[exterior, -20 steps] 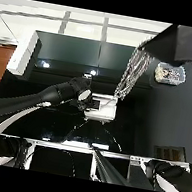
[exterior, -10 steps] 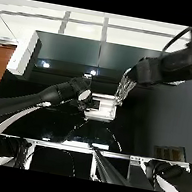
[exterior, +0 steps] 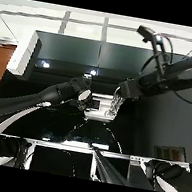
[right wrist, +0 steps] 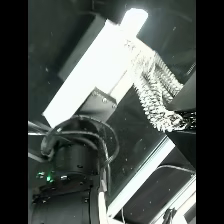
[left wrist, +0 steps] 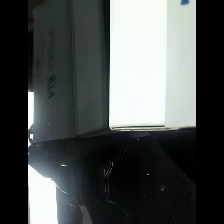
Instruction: Fold the box and place the chain.
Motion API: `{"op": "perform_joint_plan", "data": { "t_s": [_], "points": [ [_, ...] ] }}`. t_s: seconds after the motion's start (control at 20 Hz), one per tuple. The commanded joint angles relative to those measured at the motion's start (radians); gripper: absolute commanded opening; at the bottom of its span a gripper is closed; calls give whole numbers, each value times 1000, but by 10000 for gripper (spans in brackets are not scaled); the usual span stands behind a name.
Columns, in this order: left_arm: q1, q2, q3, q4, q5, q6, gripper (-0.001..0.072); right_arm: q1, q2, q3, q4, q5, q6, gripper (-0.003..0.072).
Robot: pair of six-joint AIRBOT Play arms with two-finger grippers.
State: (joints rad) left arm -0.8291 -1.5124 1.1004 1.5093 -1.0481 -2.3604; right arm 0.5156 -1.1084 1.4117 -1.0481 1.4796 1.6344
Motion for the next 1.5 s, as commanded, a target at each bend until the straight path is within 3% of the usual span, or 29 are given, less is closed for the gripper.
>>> {"op": "perform_joint_plan", "data": {
  "t_s": [0.0, 0.2, 0.4, 0.9, 0.95, 1.0, 1.05, 1.45],
  "points": [
    [1, 0, 0, 0, 0, 0, 26, 32, 1, -86, 44, -145, 0, 7],
    [1, 0, 0, 0, 0, 0, 26, 36, 0, -140, 57, -262, 0, 8],
    [1, 0, 0, 0, 0, 0, 26, 35, 0, -190, -11, -246, 20, 8],
    [1, 0, 0, 0, 2, 0, 26, 54, 0, -325, 0, -303, 44, 28],
    [0, 0, 0, 0, 8, 0, 26, 54, 0, -325, -20, -306, 55, 47],
    [0, 0, 0, -1, 18, 0, 26, 50, 0, -324, -45, -305, 60, 308],
    [1, 0, 0, -1, 25, 0, 26, 44, 0, -324, -70, -300, 60, 381],
    [0, -11, 0, -3, 14, 2, 26, -90, 79, -323, -223, -249, 34, 376]
  ]
}}
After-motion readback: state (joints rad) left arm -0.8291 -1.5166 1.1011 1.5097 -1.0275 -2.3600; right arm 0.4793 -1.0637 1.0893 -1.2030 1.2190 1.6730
